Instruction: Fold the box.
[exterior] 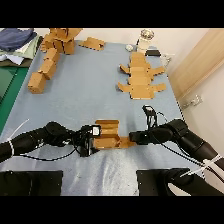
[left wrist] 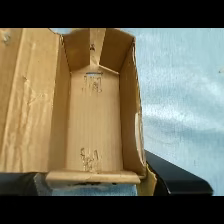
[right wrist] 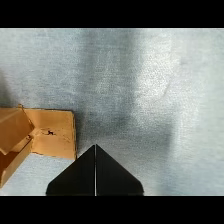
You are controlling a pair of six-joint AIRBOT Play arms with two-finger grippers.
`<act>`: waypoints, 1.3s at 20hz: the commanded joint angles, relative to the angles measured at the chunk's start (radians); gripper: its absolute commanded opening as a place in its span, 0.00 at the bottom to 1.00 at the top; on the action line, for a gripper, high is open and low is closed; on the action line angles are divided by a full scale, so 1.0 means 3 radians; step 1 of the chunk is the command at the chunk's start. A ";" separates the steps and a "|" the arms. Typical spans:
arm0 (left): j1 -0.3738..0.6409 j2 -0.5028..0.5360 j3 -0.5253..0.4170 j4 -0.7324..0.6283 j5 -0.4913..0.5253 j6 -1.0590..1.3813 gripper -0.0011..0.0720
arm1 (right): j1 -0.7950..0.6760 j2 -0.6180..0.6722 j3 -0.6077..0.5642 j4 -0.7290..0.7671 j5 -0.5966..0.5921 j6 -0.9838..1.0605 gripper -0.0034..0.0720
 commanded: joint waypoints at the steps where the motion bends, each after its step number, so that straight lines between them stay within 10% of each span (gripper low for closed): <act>1: -0.0001 -0.0001 0.0005 0.0376 0.0009 -0.0313 0.99 | -0.0001 -0.0001 -0.0001 0.0001 0.0000 0.0000 0.05; 7: -0.0001 -0.0001 0.0005 0.0509 0.0071 -0.0456 0.99 | -0.0001 -0.0001 -0.0001 0.0003 0.0000 0.0000 0.05; 9: -0.0001 -0.0003 0.0005 0.0509 0.0071 -0.0456 0.73 | -0.0001 -0.0001 -0.0001 0.0003 0.0001 0.0000 0.05; 21: -0.0001 -0.0001 0.0006 0.0509 0.0067 -0.0454 0.73 | -0.0193 -0.0031 -0.0013 -0.0137 -0.0217 0.0069 0.05; 26: -0.0001 -0.0001 0.0006 0.0509 0.0067 -0.0454 0.73 | -0.0210 -0.0385 -0.0022 0.0693 0.0139 -0.0702 0.05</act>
